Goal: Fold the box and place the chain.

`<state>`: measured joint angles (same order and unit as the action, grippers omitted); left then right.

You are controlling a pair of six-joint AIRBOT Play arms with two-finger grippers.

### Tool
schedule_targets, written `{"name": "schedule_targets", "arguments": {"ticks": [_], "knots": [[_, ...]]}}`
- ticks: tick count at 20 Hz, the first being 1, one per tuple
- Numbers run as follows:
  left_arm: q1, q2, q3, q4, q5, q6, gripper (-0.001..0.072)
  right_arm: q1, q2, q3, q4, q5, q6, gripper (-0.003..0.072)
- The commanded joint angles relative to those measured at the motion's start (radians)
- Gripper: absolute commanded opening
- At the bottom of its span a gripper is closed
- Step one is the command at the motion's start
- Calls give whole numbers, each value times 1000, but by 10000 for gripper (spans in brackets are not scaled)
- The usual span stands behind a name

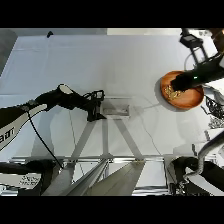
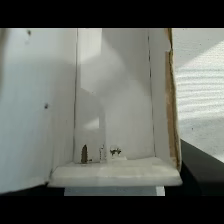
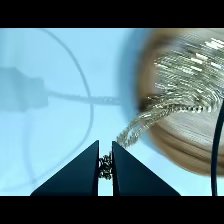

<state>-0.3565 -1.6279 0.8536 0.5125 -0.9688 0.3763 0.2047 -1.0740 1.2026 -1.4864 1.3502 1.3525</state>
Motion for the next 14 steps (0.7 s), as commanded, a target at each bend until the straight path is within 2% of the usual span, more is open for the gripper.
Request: {"name": "schedule_targets", "arguments": {"ticks": [1,7,11,14], "knots": [[0,0,0,0,0,0,404,180,14,0,6,-23,81,14],[0,0,0,0,0,0,404,412,-6,0,42,-193,136,14],[0,0,0,0,0,0,404,449,-45,0,143,-294,135,14],[0,0,0,0,0,0,404,449,-74,0,258,-320,110,13]]}}
